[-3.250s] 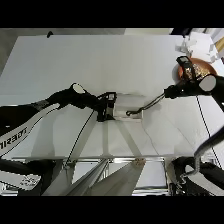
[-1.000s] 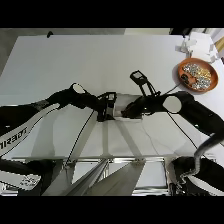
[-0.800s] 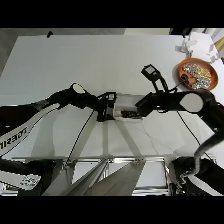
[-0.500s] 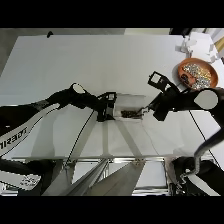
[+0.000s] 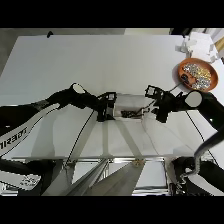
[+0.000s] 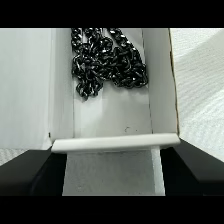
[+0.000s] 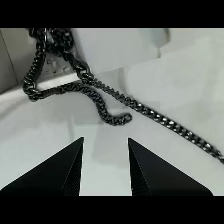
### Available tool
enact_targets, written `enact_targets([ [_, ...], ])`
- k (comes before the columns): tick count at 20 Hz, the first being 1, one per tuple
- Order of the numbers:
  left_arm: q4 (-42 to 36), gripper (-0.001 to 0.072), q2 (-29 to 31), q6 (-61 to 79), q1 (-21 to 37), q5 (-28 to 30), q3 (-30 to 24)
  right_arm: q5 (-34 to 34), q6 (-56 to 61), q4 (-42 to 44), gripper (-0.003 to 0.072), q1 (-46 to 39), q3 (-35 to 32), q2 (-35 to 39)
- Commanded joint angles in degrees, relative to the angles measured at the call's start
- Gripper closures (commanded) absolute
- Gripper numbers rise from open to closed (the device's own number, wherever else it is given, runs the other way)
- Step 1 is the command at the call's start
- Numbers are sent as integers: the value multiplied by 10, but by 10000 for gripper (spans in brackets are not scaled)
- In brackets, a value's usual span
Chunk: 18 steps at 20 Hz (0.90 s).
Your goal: Fold the box and place the chain.
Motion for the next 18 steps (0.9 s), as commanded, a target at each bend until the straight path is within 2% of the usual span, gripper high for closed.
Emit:
enact_targets([
  [1, 0, 458, 0, 0, 0, 0, 0, -44, -28, 15, 365, -2, -3, -50],
  [9, 0, 458, 0, 0, 0, 0, 0, -76, -26, 33, 367, -2, -3, -81],
  [18, 0, 458, 0, 0, 0, 0, 0, -101, 72, 28, 417, -2, -3, -107],
])
